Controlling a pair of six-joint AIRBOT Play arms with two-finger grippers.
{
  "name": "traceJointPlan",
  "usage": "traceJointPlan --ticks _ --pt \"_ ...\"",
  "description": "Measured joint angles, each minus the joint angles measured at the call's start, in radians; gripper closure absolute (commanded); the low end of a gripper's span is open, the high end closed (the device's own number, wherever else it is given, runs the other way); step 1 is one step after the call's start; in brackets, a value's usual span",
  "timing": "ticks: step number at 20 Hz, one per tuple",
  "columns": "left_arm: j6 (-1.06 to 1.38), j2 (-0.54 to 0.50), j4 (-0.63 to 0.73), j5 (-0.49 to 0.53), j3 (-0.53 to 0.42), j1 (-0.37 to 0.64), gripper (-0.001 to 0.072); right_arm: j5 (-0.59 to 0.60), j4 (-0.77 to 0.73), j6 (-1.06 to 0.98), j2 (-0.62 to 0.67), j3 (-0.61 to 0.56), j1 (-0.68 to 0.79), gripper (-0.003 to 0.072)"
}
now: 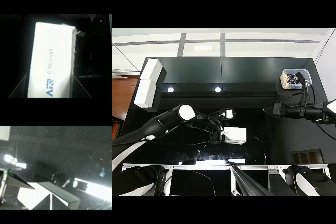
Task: Fold the box and place the chain.
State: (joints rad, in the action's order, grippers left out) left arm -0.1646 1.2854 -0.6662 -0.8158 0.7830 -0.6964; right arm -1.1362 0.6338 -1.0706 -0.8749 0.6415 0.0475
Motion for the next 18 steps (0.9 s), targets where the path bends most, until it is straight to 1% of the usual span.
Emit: traceJointPlan --ticks 9,14,18 --pt "-0.001 0.001 -0.001 -0.004 0.000 0.000 0.0002 0.000 0.013 -0.007 0.000 0.000 0.000 0.0649" --pt "-0.017 0.001 -0.004 -0.025 0.000 -0.001 0.0002 0.000 0.014 -0.007 0.000 0.000 0.000 0.0649" --pt "-0.028 0.016 -0.009 -0.028 0.000 -0.001 0.0001 -0.002 0.014 -0.007 0.000 0.000 0.000 0.0648"
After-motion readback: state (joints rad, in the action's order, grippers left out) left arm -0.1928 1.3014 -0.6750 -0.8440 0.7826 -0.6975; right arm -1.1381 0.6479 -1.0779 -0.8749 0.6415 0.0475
